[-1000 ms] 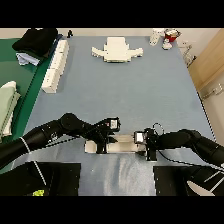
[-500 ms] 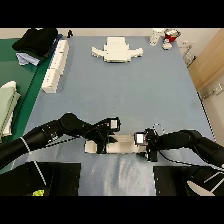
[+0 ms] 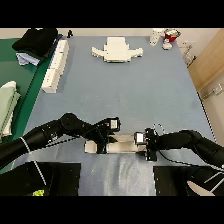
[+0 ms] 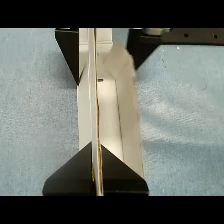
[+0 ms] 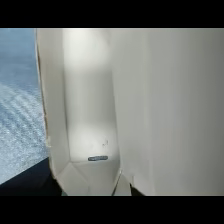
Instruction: Fold the box.
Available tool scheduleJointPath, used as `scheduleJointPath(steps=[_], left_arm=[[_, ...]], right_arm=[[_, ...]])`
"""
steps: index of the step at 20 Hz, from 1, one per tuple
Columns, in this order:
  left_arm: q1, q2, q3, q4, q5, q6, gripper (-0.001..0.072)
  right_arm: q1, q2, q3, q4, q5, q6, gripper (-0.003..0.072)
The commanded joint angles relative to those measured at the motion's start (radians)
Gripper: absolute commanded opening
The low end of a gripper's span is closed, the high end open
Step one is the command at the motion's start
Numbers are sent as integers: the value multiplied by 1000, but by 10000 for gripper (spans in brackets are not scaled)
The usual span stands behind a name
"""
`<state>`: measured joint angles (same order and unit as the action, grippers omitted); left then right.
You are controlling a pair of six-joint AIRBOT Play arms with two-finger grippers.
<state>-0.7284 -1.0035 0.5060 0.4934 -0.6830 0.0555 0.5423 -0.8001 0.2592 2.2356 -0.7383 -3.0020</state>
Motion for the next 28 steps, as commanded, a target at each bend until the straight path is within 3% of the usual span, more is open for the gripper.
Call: scheduleJointPath(steps=[1,28], left_arm=[[0,0,0,0,0,0,12],[0,0,0,0,0,0,12]], right_arm=[[0,-17,-4,-2,16,0,515],[0,-15,11,-6,19,1,524]])
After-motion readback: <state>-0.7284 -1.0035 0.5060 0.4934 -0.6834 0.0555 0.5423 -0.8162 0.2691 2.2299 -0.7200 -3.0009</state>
